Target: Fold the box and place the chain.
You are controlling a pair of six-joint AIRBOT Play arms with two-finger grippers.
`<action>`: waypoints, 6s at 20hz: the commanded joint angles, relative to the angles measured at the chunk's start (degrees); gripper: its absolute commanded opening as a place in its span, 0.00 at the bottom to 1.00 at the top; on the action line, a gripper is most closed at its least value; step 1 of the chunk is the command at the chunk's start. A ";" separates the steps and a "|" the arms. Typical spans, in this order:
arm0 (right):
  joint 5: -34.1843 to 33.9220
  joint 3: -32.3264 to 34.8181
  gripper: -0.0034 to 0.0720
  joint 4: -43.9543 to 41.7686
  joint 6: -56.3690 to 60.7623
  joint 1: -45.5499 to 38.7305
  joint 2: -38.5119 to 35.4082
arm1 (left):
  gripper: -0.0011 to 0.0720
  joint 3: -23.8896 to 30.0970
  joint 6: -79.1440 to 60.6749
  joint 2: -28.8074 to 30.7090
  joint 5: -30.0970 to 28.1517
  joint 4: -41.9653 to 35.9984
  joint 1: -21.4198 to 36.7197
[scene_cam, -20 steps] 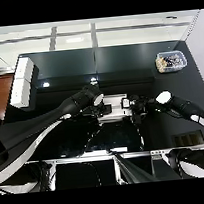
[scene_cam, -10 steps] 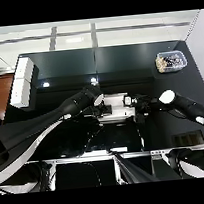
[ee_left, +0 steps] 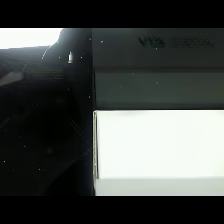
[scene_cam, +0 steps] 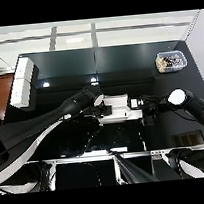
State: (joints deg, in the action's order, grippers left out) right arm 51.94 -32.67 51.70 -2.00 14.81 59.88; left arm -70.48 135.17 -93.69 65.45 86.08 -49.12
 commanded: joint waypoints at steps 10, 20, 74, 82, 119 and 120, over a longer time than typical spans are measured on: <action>-4.24 0.09 0.16 -6.45 -4.44 3.52 3.45 | 0.05 0.04 0.04 -0.02 0.63 0.22 0.02; -4.35 0.13 0.32 -11.21 -3.06 3.45 5.46 | 0.05 0.04 0.04 -0.02 0.66 0.24 0.02; 7.63 -8.83 0.06 7.69 60.59 -12.63 -10.64 | 0.05 0.04 0.04 -0.13 0.68 0.22 0.02; -0.28 7.67 0.06 -0.20 80.59 -36.17 -8.83 | 0.05 0.04 0.04 -0.13 0.66 0.22 0.02; 5.44 -11.67 0.59 0.07 82.79 4.46 11.65 | 0.05 0.04 0.04 -0.13 0.63 0.20 0.02; 4.50 -12.26 0.59 1.81 84.70 5.90 11.69 | 0.05 0.04 0.04 -0.13 0.66 0.20 0.02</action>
State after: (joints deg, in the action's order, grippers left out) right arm 59.99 -43.07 46.15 74.81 16.75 71.53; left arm -70.46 135.24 -93.80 66.11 86.28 -49.12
